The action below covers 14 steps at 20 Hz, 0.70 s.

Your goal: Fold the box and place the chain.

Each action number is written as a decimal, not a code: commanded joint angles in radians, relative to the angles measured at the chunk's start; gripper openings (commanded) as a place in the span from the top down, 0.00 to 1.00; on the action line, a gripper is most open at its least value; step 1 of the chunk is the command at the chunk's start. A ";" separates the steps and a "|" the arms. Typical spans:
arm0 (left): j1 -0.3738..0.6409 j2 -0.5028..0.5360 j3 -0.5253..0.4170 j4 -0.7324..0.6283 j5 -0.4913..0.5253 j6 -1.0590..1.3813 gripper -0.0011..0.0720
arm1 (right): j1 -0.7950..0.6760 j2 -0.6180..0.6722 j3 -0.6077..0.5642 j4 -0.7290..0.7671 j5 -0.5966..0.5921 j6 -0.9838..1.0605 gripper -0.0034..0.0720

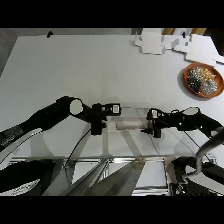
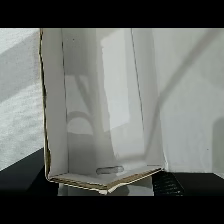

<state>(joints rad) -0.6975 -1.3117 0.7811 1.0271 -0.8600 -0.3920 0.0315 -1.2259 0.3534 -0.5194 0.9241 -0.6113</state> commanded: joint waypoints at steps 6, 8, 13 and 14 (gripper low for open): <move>0.001 -0.002 -0.027 -0.113 0.127 0.304 0.50 | 0.000 0.000 0.000 0.000 0.000 0.000 0.43; 0.001 -0.002 -0.027 -0.130 0.150 0.307 0.50 | 0.000 0.000 0.000 0.000 0.000 0.000 0.43; -0.027 -0.005 -0.027 -0.171 0.157 0.367 0.50 | 0.000 0.000 0.000 0.000 0.000 0.000 0.43; -0.040 -0.013 -0.027 -0.172 0.156 0.370 0.51 | 0.000 0.000 0.000 0.000 0.000 0.000 0.43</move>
<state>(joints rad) -0.7155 -1.3170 0.7547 0.8780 -0.7181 -0.0658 0.0315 -1.2259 0.3531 -0.5194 0.9241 -0.6113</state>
